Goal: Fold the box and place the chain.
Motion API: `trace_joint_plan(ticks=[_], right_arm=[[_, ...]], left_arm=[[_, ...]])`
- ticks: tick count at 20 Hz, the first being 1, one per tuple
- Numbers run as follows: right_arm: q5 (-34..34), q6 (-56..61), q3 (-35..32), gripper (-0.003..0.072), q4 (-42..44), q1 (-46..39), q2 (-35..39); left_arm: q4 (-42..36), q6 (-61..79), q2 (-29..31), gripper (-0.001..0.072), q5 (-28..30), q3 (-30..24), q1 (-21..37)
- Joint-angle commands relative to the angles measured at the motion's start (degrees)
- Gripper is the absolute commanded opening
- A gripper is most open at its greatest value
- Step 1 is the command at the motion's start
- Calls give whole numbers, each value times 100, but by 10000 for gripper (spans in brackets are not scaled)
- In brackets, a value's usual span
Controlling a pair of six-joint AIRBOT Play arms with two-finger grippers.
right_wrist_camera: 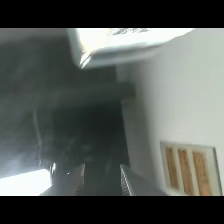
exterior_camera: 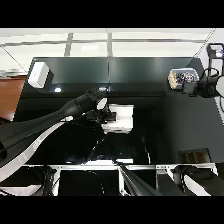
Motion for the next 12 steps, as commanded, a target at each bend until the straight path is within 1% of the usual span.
trace_joint_plan(ticks=[1, 3, 4, 5, 7, 9, 12], right_arm=[[-1810, -39, -890, 676, 214, -907, -245], [-2221, -39, -826, 676, 671, -1154, -824], [-2341, -13, -643, 675, 756, -1244, -1128], [-2293, 240, -310, 676, 750, -1329, -1506], [-2044, 560, 568, 676, 920, -1506, -2297], [-1744, 555, 1526, 675, 1311, -1635, -3040], [-1178, 527, 2830, 662, 1611, -1700, -4028]], left_arm=[[2, 0, 2, 24, 4, 2, 4], [2, 2, 2, 24, -13, 2, 4], [0, 2, 2, 24, -24, 2, 4], [0, 0, 2, 24, -31, 2, 2], [0, 2, 2, 24, -33, 2, 0], [2, 0, 2, 24, -33, 2, 2], [2, 2, 2, 24, -28, 2, 2]])
